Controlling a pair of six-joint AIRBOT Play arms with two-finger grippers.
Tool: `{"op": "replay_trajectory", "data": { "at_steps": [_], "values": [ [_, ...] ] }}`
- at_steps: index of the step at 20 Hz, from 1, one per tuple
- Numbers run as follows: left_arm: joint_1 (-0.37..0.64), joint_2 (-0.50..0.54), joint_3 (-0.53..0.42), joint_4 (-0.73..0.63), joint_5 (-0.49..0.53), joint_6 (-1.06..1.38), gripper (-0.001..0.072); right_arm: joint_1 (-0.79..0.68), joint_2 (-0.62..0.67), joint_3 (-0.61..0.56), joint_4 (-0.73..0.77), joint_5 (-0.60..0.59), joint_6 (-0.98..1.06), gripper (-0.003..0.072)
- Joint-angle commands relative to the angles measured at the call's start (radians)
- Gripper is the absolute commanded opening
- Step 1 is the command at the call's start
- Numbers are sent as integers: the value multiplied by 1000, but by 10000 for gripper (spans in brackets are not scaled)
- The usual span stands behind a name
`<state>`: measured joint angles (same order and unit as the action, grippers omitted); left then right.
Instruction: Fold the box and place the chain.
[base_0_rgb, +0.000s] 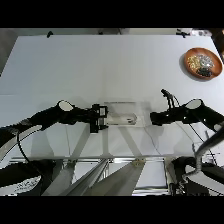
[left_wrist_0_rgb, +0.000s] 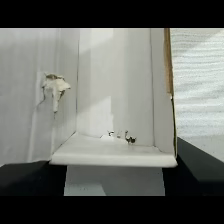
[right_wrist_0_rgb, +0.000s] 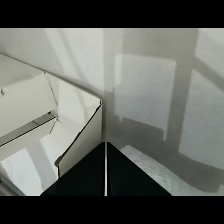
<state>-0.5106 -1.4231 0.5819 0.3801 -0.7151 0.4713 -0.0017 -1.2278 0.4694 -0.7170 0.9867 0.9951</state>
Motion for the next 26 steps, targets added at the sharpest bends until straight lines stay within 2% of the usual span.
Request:
{"op": "replay_trajectory", "data": {
  "at_steps": [1,7,9,10,13,14,15,17,20,25,26],
  "values": [
    [-1,1,0,0,0,0,394,0,-5,0,36,54,-40,11],
    [-1,1,0,0,0,0,394,0,-5,0,185,152,-137,23],
    [-1,1,0,0,0,0,394,0,-5,0,196,159,-136,187],
    [-1,1,0,0,0,0,394,0,-5,0,204,162,-136,220],
    [-1,1,0,0,0,0,394,0,-5,0,211,174,-137,233],
    [-1,1,0,0,0,0,394,0,-5,0,218,190,-138,270],
    [-1,1,0,0,0,0,394,0,-5,0,230,210,-145,344],
    [-1,1,0,0,0,0,394,0,-5,0,278,250,-191,373],
    [-1,1,0,0,0,0,394,0,-5,0,352,242,-196,595],
    [-1,1,0,0,0,0,394,1,-5,0,332,199,-185,603],
    [-1,1,0,0,0,0,394,2,-5,0,328,200,-180,582]
  ]
}}
